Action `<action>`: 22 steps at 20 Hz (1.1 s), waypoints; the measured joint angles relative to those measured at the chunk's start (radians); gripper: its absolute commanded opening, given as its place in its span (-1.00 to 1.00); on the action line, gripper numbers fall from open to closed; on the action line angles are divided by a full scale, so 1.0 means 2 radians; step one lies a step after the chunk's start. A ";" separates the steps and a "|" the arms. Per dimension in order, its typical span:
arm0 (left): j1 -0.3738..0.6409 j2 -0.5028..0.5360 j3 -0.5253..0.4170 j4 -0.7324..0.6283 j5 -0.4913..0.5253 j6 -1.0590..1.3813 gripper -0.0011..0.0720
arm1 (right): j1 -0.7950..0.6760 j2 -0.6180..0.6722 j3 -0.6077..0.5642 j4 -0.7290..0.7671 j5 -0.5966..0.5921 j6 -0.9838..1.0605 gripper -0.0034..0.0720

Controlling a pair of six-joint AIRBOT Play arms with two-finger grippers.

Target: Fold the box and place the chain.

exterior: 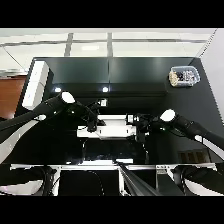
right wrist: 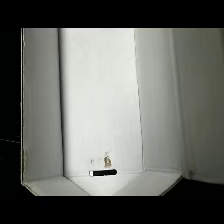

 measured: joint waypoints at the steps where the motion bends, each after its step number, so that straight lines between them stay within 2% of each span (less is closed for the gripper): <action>1: -0.001 0.000 0.000 0.001 0.001 0.000 -0.91 | 0.001 0.000 0.000 0.000 -0.002 0.001 0.86; 6: -0.005 0.000 0.000 0.002 0.001 0.000 -0.91 | 0.005 0.000 0.000 -0.004 -0.008 0.006 0.86; 7: -0.005 0.000 0.000 0.002 0.001 0.000 -0.91 | 0.005 0.000 0.000 -0.004 -0.008 0.007 0.70; 20: -0.005 0.000 0.000 0.004 0.001 0.000 -0.91 | 0.012 0.000 0.000 -0.013 -0.014 0.012 0.72; 22: -0.005 0.000 0.000 0.004 0.001 0.000 -0.91 | 0.013 -0.001 0.000 -0.014 -0.015 0.013 0.77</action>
